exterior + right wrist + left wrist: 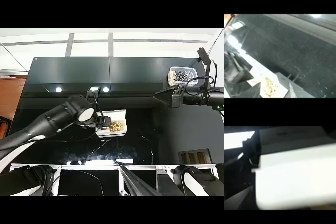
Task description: Fold the box and place the chain.
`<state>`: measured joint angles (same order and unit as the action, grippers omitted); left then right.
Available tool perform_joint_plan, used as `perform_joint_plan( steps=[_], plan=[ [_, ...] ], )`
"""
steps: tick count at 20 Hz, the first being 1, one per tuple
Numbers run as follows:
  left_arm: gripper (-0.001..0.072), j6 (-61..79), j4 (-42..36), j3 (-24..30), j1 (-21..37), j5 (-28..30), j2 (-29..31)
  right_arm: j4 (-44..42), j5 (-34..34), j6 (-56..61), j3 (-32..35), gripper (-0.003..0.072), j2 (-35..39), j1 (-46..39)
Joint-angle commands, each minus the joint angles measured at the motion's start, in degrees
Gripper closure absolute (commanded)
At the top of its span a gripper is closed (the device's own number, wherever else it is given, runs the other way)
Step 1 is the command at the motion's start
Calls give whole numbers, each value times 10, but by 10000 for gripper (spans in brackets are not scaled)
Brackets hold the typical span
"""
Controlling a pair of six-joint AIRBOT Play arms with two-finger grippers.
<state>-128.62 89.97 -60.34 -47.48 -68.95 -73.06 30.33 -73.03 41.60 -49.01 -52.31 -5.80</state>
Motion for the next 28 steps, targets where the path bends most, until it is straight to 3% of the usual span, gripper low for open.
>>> perform_joint_plan(
  steps=[1, 3, 5, 7, 10, 13, 14, 19, 21, 25, 28],
  plan=[
    [141, 166, 70, -14, 1, -139, 69, 4, 9, 0, 0, 253, 0, 0],
    [142, 284, 80, 26, 21, -161, 137, 15, 13, 0, 0, 253, 0, 0],
    [142, 413, -18, 89, 85, -117, 224, 24, 17, 0, 0, 253, 0, 0],
    [143, 526, -148, 169, 182, -47, 311, 31, 21, 0, 0, 253, 0, 0],
    [167, 595, -271, 308, 358, 28, 405, 32, 22, 0, 0, 253, 0, 0],
    [121, 796, -475, 410, 510, -18, 408, 32, 24, 0, 0, 253, 0, 0],
    [11, 855, -524, 429, 518, 4, 401, 32, 24, 0, 0, 253, 0, 0],
    [11, 1169, -545, 439, 498, 110, 367, 32, 23, 0, 0, 253, 0, 0],
    [11, 1222, -547, 439, 496, 159, 361, 32, 23, 0, 0, 253, 0, 0],
    [12, 1311, -579, 439, 483, 160, 310, 34, 23, 0, 0, 253, 0, 0],
    [11, 1412, -581, 432, 415, 168, 262, 34, 23, 0, 0, 253, 0, 0]
  ],
)
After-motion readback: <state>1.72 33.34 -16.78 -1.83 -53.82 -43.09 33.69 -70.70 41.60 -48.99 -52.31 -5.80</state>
